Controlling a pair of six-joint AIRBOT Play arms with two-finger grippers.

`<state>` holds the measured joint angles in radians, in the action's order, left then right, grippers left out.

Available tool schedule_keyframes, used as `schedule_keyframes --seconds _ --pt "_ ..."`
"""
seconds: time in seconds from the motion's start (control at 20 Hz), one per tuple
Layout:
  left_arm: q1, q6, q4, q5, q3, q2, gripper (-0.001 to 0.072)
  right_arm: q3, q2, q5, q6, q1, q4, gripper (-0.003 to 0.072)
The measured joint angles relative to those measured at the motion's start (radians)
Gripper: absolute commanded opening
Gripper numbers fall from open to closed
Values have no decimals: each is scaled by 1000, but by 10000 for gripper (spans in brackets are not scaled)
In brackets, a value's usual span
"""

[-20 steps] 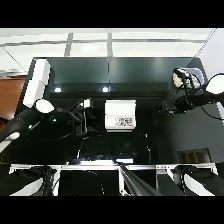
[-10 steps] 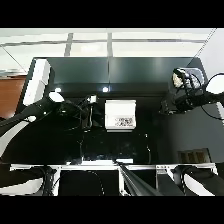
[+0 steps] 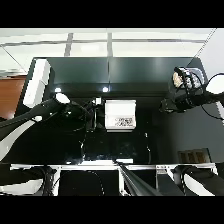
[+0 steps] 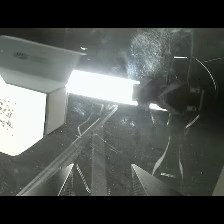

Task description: Fold the box and place the chain.

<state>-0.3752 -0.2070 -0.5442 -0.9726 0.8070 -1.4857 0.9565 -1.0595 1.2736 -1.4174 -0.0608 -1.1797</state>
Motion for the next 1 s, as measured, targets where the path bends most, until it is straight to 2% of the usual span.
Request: schedule_keyframes --seconds 0.7,1.0 --pt "-42 3 12 58 5 -10 718 0 0 -42 1 0 0 428" --pt "-51 -50 84 76 6 -10 716 0 -2 -45 66 0 -5 429"
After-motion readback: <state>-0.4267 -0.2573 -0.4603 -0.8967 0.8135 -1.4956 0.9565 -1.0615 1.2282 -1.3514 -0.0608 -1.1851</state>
